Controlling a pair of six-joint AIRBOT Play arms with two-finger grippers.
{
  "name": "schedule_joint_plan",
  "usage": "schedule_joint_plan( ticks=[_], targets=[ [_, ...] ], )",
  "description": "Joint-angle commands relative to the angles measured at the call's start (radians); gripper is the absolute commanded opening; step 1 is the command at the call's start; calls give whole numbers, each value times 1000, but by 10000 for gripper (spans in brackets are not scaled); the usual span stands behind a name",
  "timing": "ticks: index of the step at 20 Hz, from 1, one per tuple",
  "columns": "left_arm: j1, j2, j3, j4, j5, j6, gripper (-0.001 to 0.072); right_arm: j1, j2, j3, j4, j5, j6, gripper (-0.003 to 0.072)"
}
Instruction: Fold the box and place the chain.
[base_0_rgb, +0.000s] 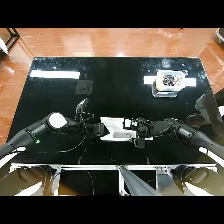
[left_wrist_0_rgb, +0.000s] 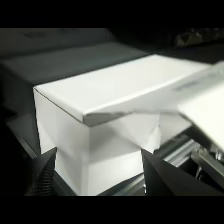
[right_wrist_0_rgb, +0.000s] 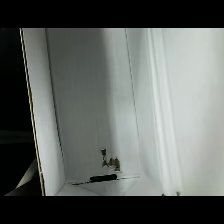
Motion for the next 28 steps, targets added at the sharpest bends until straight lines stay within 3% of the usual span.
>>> schedule_joint_plan(
  ticks=[1,10,21,23,28],
  targets=[
    [-5,1,1,89,17,-128,626,0,0,0,2,1,1,187],
    [-60,0,2,138,91,-220,619,0,0,0,2,2,1,188],
    [-164,0,3,322,148,-487,609,0,0,0,2,2,1,188],
    [-188,-8,29,409,135,-554,608,0,0,0,2,2,1,188],
    [-254,-62,183,778,-64,-797,608,0,0,0,2,2,1,188]
  ],
)
